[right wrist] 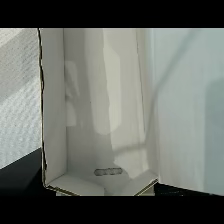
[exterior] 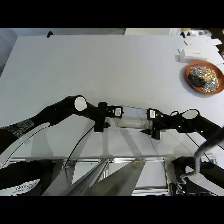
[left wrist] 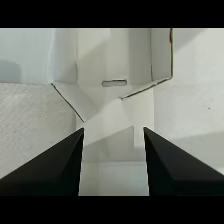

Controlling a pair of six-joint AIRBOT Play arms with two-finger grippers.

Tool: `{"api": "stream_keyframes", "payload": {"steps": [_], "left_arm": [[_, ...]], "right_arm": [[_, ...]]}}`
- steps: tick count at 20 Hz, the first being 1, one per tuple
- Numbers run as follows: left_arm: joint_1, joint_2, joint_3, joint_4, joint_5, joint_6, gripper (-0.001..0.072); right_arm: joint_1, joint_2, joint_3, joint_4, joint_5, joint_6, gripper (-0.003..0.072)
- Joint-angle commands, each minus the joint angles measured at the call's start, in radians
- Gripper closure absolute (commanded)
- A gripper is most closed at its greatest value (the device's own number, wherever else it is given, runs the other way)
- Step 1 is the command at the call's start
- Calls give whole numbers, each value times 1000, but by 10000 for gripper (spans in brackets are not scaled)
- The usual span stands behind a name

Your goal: Fold the box and place the chain.

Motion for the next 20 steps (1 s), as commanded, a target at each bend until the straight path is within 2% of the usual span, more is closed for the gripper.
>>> {"api": "stream_keyframes", "payload": {"steps": [1,3,5,11,12,13,20], "left_arm": [[1,0,0,-14,-19,61,298],[-7,0,0,-78,-20,180,325],[-11,0,0,-142,-19,304,449],[-4,-7,0,-156,-11,288,445],[-4,-7,0,-157,-12,285,464],[-4,-7,0,-159,-12,286,522],[-7,-11,0,-207,-2,286,546]], "right_arm": [[0,0,0,1,0,2,276],[0,1,0,1,0,2,276],[0,1,0,1,0,2,276],[0,1,0,1,0,2,276],[0,1,0,1,0,2,276],[0,1,0,1,0,2,276],[0,1,0,1,0,2,276]]}}
